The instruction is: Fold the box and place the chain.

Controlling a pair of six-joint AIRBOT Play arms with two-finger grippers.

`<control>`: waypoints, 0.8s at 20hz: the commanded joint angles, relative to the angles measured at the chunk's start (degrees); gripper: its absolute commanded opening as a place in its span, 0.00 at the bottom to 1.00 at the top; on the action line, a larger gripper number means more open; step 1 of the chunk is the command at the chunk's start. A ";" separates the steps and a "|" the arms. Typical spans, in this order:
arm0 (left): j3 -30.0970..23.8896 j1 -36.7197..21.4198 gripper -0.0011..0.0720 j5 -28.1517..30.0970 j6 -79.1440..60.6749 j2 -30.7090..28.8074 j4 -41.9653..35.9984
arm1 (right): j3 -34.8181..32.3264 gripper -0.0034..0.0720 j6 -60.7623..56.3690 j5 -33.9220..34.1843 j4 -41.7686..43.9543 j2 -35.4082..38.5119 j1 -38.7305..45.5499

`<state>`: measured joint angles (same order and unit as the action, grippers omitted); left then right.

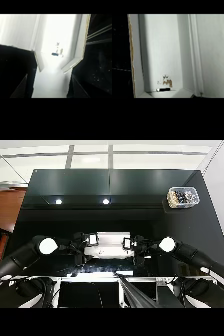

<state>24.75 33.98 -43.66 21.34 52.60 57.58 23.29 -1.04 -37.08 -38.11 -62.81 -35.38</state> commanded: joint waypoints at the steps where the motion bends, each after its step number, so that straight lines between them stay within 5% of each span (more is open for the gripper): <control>1: 0.00 2.23 0.87 1.49 -0.68 2.71 -0.07 | 0.02 0.52 0.00 0.00 0.02 0.02 -0.02; 16: 0.00 3.98 0.87 7.43 -5.99 3.02 0.04 | 0.02 0.52 0.00 0.00 0.02 0.02 -0.02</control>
